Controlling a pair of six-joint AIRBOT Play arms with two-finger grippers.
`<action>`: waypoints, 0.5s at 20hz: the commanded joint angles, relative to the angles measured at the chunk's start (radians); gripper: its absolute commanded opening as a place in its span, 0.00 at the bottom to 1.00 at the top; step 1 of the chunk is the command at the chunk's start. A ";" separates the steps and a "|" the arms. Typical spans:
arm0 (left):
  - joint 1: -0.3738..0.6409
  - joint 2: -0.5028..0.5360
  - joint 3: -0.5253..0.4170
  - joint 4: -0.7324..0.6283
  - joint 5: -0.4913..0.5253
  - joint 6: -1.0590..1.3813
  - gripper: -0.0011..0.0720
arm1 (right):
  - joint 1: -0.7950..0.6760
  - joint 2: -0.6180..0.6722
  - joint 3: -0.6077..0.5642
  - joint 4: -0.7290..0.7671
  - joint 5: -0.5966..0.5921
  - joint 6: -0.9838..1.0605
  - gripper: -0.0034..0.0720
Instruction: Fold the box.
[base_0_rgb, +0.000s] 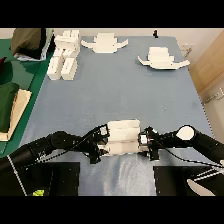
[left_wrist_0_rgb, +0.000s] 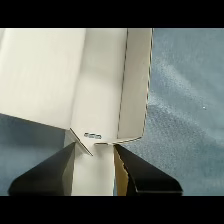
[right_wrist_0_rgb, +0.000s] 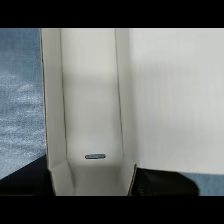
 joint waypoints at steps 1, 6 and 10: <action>-0.023 -0.003 0.001 -0.007 0.080 0.002 0.47 | 0.000 0.000 0.001 0.000 0.001 0.000 0.65; -0.023 -0.003 0.001 -0.027 0.058 -0.001 0.18 | 0.000 -0.001 0.001 0.000 0.001 0.000 0.65; -0.023 -0.003 0.000 -0.026 0.047 -0.001 0.19 | 0.000 0.000 0.001 0.000 0.001 0.000 0.66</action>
